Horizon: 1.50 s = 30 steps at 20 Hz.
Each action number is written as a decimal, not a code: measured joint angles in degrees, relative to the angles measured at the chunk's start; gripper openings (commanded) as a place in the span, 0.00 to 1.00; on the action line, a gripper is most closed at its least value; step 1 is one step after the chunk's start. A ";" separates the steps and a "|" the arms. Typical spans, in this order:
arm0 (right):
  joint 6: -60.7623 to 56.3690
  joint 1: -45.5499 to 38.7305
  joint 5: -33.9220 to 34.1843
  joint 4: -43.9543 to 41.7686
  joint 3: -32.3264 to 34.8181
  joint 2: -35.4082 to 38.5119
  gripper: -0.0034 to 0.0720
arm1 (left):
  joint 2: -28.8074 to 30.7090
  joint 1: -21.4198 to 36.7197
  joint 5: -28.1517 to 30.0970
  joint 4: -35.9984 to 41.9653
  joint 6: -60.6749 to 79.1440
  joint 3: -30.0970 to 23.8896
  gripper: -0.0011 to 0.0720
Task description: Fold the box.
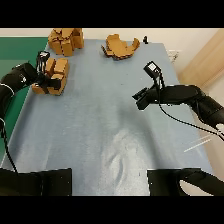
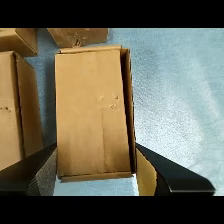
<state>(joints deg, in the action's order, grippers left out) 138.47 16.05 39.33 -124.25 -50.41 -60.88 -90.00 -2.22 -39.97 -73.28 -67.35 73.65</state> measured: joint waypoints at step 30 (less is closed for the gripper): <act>-1.09 0.02 1.60 0.07 0.00 -0.94 0.05 | -1.70 1.42 -1.40 -0.22 -0.61 3.54 0.95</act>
<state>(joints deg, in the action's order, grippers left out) 137.38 16.08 40.93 -124.18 -50.41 -61.82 -91.70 -0.80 -41.36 -73.49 -67.96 77.19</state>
